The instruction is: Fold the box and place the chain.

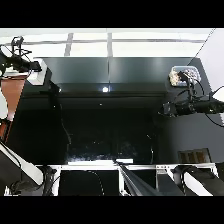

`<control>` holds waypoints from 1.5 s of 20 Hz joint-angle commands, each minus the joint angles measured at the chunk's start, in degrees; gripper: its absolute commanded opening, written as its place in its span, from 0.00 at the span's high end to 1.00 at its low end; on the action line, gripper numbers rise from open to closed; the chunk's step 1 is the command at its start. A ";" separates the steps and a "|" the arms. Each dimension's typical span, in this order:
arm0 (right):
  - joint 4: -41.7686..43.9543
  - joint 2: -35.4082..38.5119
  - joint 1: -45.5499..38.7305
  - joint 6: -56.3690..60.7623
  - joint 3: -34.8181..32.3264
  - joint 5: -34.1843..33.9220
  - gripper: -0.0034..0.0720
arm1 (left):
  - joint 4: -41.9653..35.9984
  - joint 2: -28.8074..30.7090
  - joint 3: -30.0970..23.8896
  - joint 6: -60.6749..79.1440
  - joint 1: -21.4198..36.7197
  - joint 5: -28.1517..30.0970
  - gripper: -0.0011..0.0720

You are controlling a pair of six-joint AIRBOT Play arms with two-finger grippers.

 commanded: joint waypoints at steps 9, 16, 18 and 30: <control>-0.04 0.02 -0.02 -0.04 -0.04 3.89 0.93 | 10.10 20.24 4.35 -8.04 -3.98 -4.74 0.49; 0.02 0.04 -0.02 -1.44 -0.37 1.64 0.94 | -3.45 43.25 -14.95 -8.81 -17.33 -6.49 0.95; -0.48 0.90 1.73 -5.99 -0.42 -3.06 0.94 | 3.63 52.83 -27.30 -11.52 -26.25 0.48 0.95; -7.85 3.72 7.32 -6.05 -11.63 -41.94 0.93 | 7.67 91.60 -83.06 -19.28 -35.63 11.80 0.95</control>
